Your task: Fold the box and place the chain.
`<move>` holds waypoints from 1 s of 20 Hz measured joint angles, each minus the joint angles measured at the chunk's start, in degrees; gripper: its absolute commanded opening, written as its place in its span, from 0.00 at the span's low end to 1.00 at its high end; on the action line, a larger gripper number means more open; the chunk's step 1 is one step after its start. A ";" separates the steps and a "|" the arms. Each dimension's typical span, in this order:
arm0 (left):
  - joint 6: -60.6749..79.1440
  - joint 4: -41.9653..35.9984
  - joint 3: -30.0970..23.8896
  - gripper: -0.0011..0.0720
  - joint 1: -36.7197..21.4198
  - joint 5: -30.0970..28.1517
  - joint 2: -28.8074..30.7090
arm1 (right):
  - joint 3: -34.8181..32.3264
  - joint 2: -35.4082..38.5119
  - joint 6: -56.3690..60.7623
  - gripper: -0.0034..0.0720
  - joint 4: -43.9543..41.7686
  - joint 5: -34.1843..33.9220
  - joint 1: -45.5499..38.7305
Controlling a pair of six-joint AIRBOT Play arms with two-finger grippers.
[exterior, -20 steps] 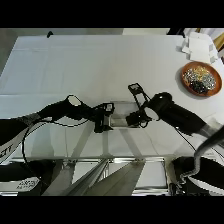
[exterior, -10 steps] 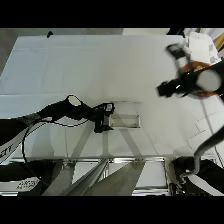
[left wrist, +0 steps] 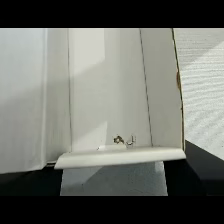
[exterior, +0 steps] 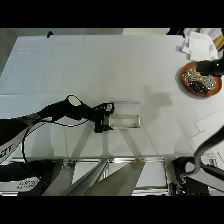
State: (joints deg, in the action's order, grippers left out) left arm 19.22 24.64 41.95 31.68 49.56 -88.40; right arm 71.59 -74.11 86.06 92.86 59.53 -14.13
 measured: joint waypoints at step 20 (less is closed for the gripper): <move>0.00 0.00 0.00 0.45 0.00 0.00 0.00 | 1.68 -21.70 -12.26 0.49 -6.97 -10.93 -11.61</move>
State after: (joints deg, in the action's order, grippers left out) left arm 19.22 24.64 41.95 31.68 49.56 -88.40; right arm 73.28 -95.81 73.80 85.89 48.60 -25.74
